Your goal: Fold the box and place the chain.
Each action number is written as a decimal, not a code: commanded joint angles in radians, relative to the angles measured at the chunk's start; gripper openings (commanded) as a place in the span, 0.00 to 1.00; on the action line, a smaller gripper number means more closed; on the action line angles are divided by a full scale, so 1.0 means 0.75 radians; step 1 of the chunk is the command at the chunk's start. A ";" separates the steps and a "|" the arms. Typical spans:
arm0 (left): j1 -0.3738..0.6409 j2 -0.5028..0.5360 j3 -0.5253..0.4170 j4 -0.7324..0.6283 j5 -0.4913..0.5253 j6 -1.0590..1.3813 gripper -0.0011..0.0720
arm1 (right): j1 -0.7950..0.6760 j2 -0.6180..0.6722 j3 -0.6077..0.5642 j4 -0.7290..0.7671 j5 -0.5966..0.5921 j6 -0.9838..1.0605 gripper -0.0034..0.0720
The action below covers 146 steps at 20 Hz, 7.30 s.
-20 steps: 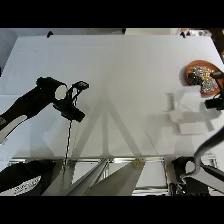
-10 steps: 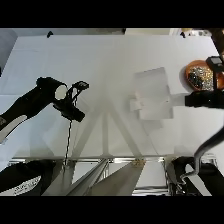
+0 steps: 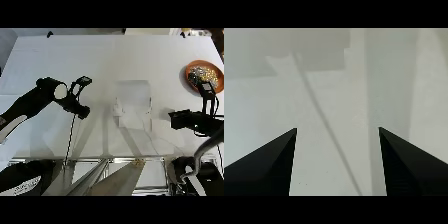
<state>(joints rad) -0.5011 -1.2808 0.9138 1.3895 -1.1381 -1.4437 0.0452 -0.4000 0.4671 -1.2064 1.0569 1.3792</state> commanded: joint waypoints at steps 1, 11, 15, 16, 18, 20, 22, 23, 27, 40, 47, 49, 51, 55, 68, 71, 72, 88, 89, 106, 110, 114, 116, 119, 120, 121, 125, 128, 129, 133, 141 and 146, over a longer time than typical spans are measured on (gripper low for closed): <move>0.002 0.000 0.000 -0.354 0.128 0.401 0.78 | 0.008 0.018 -0.017 0.024 0.040 -0.001 0.08; 0.145 -0.267 0.293 -0.950 -0.029 0.895 0.80 | 0.008 0.018 -0.017 0.081 0.042 -0.002 0.08; 0.155 -0.460 0.373 -1.105 -0.026 0.983 0.80 | 0.008 0.018 -0.017 0.086 0.042 -0.001 0.08; 0.156 -0.497 0.373 -1.139 -0.023 1.030 0.80 | 0.008 0.018 -0.017 0.086 0.042 -0.001 0.08; 0.154 -0.546 0.373 -1.230 -0.031 1.166 0.80 | 0.008 0.018 -0.017 0.086 0.042 -0.001 0.08; 0.143 -0.567 0.373 -1.321 -0.028 1.309 0.80 | 0.008 0.018 -0.017 0.086 0.042 -0.001 0.08; 0.142 -0.582 0.374 -1.327 -0.046 1.379 0.80 | 0.008 0.018 -0.017 0.086 0.042 -0.001 0.08; 0.143 -0.586 0.375 -1.334 -0.070 1.402 0.80 | 0.008 0.018 -0.017 0.089 0.042 -0.001 0.08; 0.123 -0.593 0.375 -1.475 -0.169 1.540 0.80 | 0.008 0.018 -0.017 0.096 0.042 -0.001 0.08; 0.051 -0.600 0.375 -1.282 -0.211 1.573 0.17 | 0.008 0.018 -0.017 0.115 0.042 0.000 0.08; 0.051 -0.582 0.375 -1.252 -0.172 1.721 0.02 | 0.008 0.018 -0.016 0.189 -0.005 -0.001 0.41; 0.050 -0.539 0.375 -1.203 -0.157 1.721 0.02 | 0.007 0.018 -0.008 0.237 -0.046 -0.001 0.58; 0.050 -0.464 0.374 -1.098 -0.150 1.718 0.02 | 0.007 0.019 0.027 0.256 -0.036 -0.001 0.58; 0.015 -0.257 0.374 -0.741 -0.179 1.365 0.01 | 0.007 0.019 0.114 0.248 -0.035 -0.076 0.58; -0.107 0.092 -0.194 -0.967 0.279 1.669 0.02 | 0.008 0.020 0.167 0.259 0.161 -0.070 0.58; -0.107 0.006 -0.193 -1.170 0.317 1.894 0.02 | 0.008 0.020 0.167 0.258 0.162 -0.071 0.58; -0.107 -0.028 -0.183 -1.203 0.318 1.910 0.02 | 0.008 0.020 0.167 0.257 0.162 -0.072 0.58; -0.157 -0.243 -0.008 -0.888 0.420 1.833 0.02 | 0.008 0.020 0.167 0.252 0.136 -0.175 0.58; -0.157 -0.250 -0.008 -0.888 0.420 1.835 0.02 | 0.007 0.020 0.167 0.252 0.136 -0.175 0.58; -0.157 -0.261 -0.008 -0.887 0.436 1.835 0.02 | 0.008 0.020 0.167 0.241 0.136 -0.175 0.58; -0.157 -0.261 -0.008 -0.887 0.435 1.835 0.02 | 0.008 0.020 0.167 0.242 0.136 -0.175 0.58; -0.157 -0.271 -0.008 -0.916 0.429 1.834 0.02 | 0.007 0.020 0.167 0.242 0.137 -0.175 0.58; -0.157 -0.277 -0.008 -0.913 0.429 1.834 0.02 | 0.008 0.020 0.167 0.242 0.136 -0.175 0.58; -0.157 -0.277 -0.008 -0.914 0.430 1.834 0.02 | 0.008 0.020 0.167 0.242 0.137 -0.175 0.58; -0.157 -0.277 -0.008 -0.914 0.430 1.834 0.02 | 0.008 0.020 0.167 0.242 0.137 -0.175 0.58; -0.157 -0.277 -0.008 -0.914 0.430 1.834 0.02 | 0.008 0.020 0.167 0.242 0.136 -0.175 0.58; -0.157 -0.277 -0.008 -0.913 0.430 1.833 0.02 | 0.008 0.020 0.167 0.242 0.137 -0.175 0.58; -0.157 -0.277 -0.008 -0.914 0.424 1.833 0.03 | 0.008 0.020 0.167 0.241 0.137 -0.175 0.58; -0.157 -0.277 -0.008 -0.914 0.422 1.833 0.03 | 0.008 0.020 0.167 0.240 0.137 -0.176 0.58; -0.157 -0.277 -0.008 -0.914 0.416 1.833 0.03 | 0.008 0.020 0.167 0.202 0.142 -0.176 0.58; -0.157 -0.277 -0.008 -0.914 0.415 1.833 0.03 | 0.008 0.017 0.141 0.253 0.257 -0.562 0.08; -0.157 -0.277 -0.008 -0.914 0.415 1.833 0.03 | 0.151 -0.062 -0.076 0.508 0.238 -1.069 0.08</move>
<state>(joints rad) -0.6186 -1.4876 0.9077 0.7040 -0.8268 -0.0692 0.0933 -0.4122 0.4927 -0.9039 1.2335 0.8238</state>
